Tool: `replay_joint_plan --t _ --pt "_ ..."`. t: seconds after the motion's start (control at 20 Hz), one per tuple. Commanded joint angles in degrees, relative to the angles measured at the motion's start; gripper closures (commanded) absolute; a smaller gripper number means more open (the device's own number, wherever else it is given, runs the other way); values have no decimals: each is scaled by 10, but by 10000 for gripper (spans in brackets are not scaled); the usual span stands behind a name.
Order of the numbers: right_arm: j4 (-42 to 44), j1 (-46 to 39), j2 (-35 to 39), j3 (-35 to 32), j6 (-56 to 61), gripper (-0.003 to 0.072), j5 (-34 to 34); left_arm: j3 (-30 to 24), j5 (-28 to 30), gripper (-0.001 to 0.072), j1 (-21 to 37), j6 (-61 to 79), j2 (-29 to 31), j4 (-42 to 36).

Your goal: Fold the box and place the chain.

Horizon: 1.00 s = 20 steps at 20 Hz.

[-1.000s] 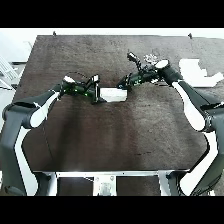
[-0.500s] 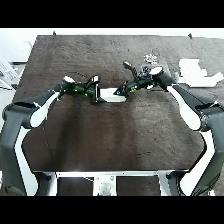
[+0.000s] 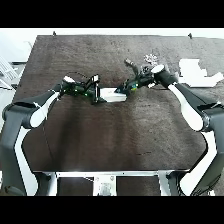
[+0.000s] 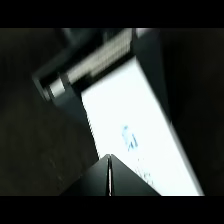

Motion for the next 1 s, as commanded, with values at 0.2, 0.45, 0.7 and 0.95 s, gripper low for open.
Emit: replay_joint_plan --t 0.2,0.45,0.7,0.95 --pt "61 -28 80 9 28 677 38 0 0 238 0 2 0 1" --pt "59 -42 184 -124 39 678 40 0 0 238 0 2 0 1" --pt "66 -55 286 -341 -26 678 -88 0 1 239 0 2 0 1" --pt "91 -4 261 -367 -115 677 -246 0 2 239 0 2 0 -2"
